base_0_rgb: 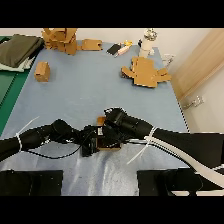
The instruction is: Fold the box.
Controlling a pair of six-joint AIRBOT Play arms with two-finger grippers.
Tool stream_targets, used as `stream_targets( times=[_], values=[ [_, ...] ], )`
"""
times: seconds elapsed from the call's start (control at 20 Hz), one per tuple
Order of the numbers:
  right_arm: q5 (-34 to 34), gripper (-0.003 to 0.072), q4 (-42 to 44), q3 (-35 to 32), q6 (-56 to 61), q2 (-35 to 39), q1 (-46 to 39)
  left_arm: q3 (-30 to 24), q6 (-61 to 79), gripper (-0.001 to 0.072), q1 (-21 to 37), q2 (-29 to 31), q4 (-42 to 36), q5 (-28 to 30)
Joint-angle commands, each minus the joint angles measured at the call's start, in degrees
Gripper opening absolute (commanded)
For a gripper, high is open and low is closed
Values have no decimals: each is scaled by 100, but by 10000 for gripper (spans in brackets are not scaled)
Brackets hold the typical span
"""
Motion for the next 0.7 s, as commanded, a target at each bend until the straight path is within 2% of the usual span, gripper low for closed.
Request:
stream_targets(
  times=[0.0, 0.65],
  values=[
    [-59, 412, -11, 13, 81, 74, 7, 7, -39, 351, -4, -2, -20, 26],
    [-457, 411, -68, 13, 278, 411, 2, 7, -39, 350, -4, -2, -20, 24]
  ],
)
